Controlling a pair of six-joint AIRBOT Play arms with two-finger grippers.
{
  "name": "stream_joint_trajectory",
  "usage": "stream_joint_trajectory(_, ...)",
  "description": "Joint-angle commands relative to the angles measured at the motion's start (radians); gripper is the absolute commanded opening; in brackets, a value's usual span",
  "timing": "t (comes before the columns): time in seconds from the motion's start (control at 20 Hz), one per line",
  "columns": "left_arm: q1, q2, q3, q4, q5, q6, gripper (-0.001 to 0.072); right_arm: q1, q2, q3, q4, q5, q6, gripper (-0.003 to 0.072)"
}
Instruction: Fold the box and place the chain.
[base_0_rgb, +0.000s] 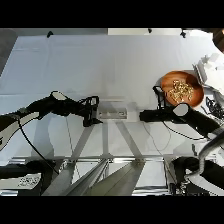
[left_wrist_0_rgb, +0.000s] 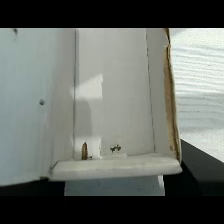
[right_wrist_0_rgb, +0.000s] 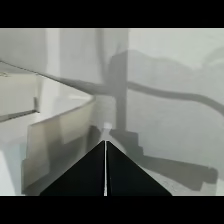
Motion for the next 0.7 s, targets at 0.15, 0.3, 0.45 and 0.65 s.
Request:
stream_joint_trajectory(0.15, 0.000, 0.000, 0.000, 0.001, -0.001, 0.000, 0.0213, 0.092, 0.000, 0.000, 0.030, 0.009, 0.011, 0.0010)
stream_joint_trajectory(0.3, 0.000, 0.000, 0.000, 0.001, -0.001, 0.000, 0.0213, 0.092, 0.000, 0.000, 0.150, 0.000, -0.087, 0.0010)
stream_joint_trajectory(0.45, 0.000, 0.000, 0.000, 0.001, 0.000, 0.000, 0.0213, 0.092, 0.000, 0.000, 0.174, 0.001, -0.098, 0.0012)
stream_joint_trajectory(0.65, 0.000, 0.000, 0.000, 0.001, -0.001, 0.000, 0.0213, 0.092, 0.000, 0.033, 0.217, 0.015, -0.087, 0.0064)
